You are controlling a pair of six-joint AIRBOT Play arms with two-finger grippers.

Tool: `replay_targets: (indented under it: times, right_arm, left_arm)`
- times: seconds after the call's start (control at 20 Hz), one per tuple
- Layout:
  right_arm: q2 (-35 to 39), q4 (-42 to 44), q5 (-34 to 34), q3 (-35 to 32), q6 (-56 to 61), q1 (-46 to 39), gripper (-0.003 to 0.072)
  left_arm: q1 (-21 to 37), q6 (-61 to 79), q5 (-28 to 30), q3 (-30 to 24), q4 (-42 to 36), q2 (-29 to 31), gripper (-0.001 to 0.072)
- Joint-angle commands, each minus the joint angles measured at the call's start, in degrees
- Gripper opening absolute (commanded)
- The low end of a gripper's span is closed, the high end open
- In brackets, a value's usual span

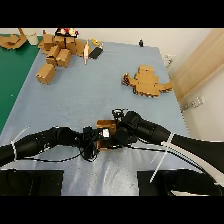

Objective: Fold the box.

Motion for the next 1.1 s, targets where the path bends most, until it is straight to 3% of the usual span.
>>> replay_targets:
  times: [0.0,0.2,0.8,0.85,0.95,1.05]
  right_arm:
    - [1.27,0.31,-1.46,0.94,0.52,0.13,0.0381]
    - [3.67,-4.02,-5.38,3.61,3.91,-0.26,0.0381]
    - [10.78,-3.39,-9.62,5.11,3.91,-1.55,0.0379]
    - [12.39,-3.98,-10.34,5.11,3.91,-1.55,0.0302]
    - [15.37,-7.04,-13.38,5.09,3.91,-3.45,-0.0002]
    - [16.70,-9.18,-13.73,4.63,1.40,-9.73,0.0002]
  left_arm:
    - [0.02,-0.13,0.28,0.00,-0.04,-0.04,0.0539]
    - [0.02,-0.13,0.28,0.00,-0.04,-0.04,0.0539]
    - [0.02,-0.15,0.28,0.00,-0.04,-0.04,0.0539]
    - [0.02,-0.13,0.28,0.00,-0.04,-0.04,0.0538]
    - [0.02,-0.13,0.28,0.00,-0.04,-0.04,0.0539]
    - [0.02,-0.13,0.28,0.00,-0.04,-0.04,0.0539]
